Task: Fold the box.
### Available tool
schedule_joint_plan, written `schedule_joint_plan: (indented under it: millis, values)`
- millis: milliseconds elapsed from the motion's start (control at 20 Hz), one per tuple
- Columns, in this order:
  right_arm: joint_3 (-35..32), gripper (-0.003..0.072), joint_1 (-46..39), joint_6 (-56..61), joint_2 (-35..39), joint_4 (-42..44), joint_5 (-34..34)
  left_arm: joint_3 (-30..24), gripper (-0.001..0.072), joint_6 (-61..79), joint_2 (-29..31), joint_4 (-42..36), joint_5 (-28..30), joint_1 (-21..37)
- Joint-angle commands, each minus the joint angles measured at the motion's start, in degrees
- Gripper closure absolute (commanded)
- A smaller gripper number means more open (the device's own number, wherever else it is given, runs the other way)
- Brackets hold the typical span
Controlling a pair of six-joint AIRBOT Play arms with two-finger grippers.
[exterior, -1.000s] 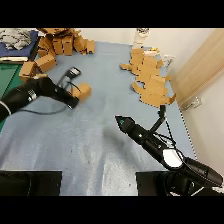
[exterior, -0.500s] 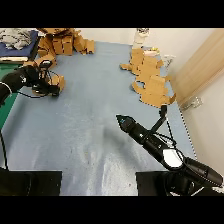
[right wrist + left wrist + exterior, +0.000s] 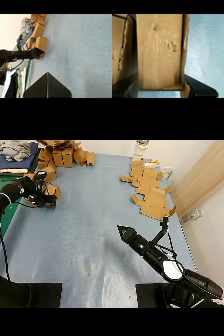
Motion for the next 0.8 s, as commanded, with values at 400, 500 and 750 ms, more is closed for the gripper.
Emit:
schedule_joint_plan:
  millis: [400,500,750]
  values:
    - [0.02,0.0680,-0.02,-0.85,-0.02,-0.04,0.87,6.95,-0.0011,-3.30,5.99,0.02,-17.97,3.69]
    - [0.02,0.0680,-0.02,-0.98,-0.02,-0.04,1.53,7.91,-0.0011,-3.41,8.94,-0.39,-19.02,3.21]
    - [0.17,0.0680,-0.48,-2.51,-1.31,-0.22,2.60,8.02,0.0332,-2.86,13.16,-11.30,-27.41,-2.51]
